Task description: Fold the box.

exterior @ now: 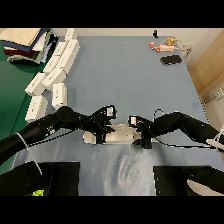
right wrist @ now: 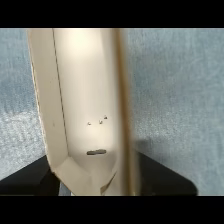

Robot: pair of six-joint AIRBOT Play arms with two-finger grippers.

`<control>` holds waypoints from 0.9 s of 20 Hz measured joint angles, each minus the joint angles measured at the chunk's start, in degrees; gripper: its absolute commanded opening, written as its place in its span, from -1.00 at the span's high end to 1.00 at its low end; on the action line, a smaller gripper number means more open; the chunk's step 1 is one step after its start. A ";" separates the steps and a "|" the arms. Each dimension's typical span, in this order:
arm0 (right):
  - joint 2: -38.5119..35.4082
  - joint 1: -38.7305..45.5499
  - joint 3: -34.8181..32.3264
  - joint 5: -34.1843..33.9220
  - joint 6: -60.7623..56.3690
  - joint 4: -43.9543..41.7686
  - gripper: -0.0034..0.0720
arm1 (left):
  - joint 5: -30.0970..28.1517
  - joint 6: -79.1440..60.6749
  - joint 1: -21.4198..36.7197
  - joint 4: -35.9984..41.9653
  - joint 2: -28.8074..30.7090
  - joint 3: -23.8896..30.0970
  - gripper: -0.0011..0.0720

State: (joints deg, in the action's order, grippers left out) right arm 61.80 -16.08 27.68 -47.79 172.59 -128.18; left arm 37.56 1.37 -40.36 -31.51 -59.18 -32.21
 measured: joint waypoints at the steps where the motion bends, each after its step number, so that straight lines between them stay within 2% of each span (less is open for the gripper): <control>1: 0.00 0.00 0.00 0.00 0.00 -0.07 -0.54 | 0.00 0.02 0.00 0.00 0.00 0.00 0.93; 2: 0.00 0.00 0.00 -0.04 -0.02 -0.20 -0.76 | 0.00 0.02 0.00 0.02 0.00 0.00 0.93; 3: 0.00 0.00 0.00 -0.52 -0.02 -0.42 -0.85 | 0.00 0.00 0.00 0.00 0.00 0.00 0.93; 18: -2.03 -0.02 -0.09 0.66 -0.07 -2.54 -0.81 | -0.02 0.00 0.00 0.02 0.00 0.00 0.93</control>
State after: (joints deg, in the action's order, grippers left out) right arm 59.77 -16.10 27.59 -47.13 172.53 -130.72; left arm 37.54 1.37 -40.36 -31.48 -59.18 -32.21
